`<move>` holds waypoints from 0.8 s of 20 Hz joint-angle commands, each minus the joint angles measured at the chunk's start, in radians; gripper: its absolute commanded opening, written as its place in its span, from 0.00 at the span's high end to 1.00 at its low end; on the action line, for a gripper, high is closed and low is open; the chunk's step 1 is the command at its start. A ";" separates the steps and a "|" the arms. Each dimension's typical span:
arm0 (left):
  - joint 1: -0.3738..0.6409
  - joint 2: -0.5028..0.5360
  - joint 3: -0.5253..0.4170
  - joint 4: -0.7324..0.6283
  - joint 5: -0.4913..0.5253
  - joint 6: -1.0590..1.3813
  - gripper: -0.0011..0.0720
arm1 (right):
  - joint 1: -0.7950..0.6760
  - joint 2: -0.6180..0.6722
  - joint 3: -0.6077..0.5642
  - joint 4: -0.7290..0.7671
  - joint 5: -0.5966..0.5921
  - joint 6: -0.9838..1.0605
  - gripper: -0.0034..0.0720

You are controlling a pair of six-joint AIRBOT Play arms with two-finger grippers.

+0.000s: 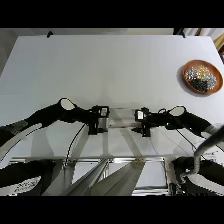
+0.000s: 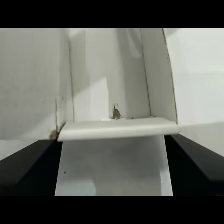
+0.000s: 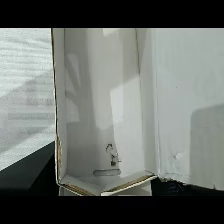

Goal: Fold the box and place the chain.

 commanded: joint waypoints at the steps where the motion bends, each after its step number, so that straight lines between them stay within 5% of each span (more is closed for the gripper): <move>1: -0.009 -0.010 -0.001 -0.031 0.012 -0.006 0.02 | 0.000 0.000 0.000 0.000 0.000 0.000 0.42; 12: -0.013 -0.043 -0.001 -0.075 0.008 -0.006 0.05 | 0.000 0.000 0.000 0.000 0.000 0.000 0.42; 14: -0.020 -0.045 -0.001 -0.075 0.008 -0.006 0.27 | 0.000 0.000 0.000 0.000 0.000 0.000 0.42; 16: -0.031 -0.048 -0.001 -0.075 0.011 -0.005 0.37 | 0.000 0.000 0.000 0.000 0.000 0.000 0.42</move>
